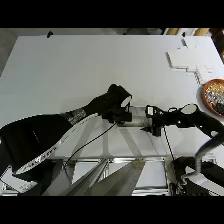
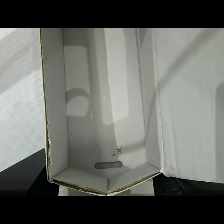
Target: Fold the box and place the chain.
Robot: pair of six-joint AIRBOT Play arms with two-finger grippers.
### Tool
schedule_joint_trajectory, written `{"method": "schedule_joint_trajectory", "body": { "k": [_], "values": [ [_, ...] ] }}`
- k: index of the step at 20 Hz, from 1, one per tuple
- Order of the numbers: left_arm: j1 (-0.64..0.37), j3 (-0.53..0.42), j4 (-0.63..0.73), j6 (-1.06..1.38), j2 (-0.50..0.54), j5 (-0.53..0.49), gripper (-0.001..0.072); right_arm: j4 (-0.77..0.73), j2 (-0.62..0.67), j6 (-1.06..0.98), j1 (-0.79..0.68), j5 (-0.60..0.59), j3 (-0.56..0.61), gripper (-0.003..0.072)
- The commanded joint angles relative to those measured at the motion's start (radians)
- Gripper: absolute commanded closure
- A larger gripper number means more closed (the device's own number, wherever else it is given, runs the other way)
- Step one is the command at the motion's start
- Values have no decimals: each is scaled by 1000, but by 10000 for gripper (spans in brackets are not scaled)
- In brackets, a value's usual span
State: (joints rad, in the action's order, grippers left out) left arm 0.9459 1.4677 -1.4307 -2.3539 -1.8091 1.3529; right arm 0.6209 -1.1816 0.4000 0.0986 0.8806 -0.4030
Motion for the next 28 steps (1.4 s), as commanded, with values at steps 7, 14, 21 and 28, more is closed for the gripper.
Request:
{"method": "schedule_joint_trajectory", "body": {
  "k": [7,14,21,28],
  "values": [
    [-70,1,34,410,170,50,502,0,0,-3,0,2,0,273],
    [-129,-52,61,752,444,178,193,0,0,-2,0,2,0,273],
    [-282,-458,336,1614,621,-196,179,0,0,-2,0,2,0,273],
    [-336,-719,641,2349,465,-584,181,0,0,-3,0,2,0,273]
  ]
}}
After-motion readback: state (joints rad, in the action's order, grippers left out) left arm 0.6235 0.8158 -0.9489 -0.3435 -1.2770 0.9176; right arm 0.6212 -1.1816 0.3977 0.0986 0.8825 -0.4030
